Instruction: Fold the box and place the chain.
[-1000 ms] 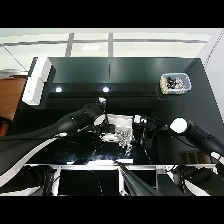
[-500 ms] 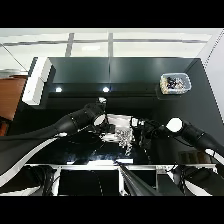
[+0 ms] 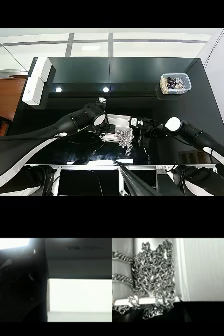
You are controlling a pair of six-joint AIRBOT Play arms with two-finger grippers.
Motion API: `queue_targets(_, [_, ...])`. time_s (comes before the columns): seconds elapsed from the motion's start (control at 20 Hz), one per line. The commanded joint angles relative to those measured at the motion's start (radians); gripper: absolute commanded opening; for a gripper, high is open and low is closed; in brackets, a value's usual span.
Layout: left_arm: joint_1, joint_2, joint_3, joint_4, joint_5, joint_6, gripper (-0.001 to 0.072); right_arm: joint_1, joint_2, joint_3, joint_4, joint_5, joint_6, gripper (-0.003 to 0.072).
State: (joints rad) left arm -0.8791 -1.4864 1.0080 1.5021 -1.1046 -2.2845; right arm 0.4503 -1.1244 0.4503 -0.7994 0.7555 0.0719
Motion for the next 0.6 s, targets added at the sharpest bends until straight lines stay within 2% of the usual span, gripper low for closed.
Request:
queue_targets(0.0, [0.000, 0.000, 0.000, 0.000, 0.000, 0.000, 0.0033, 0.001, -0.003, 0.000, -0.005, 0.003, -0.002, 0.0542])
queue_targets(0.3, [0.000, 0.000, 0.000, 0.000, 0.000, 0.000, 0.0033, 0.001, -0.003, 0.000, -0.004, 0.037, -0.002, 0.0541])
queue_targets(0.55, [0.000, 0.000, 0.000, 0.000, 0.000, 0.000, 0.0033, 0.054, -0.003, 0.000, -0.001, 0.007, -0.002, 0.0541])
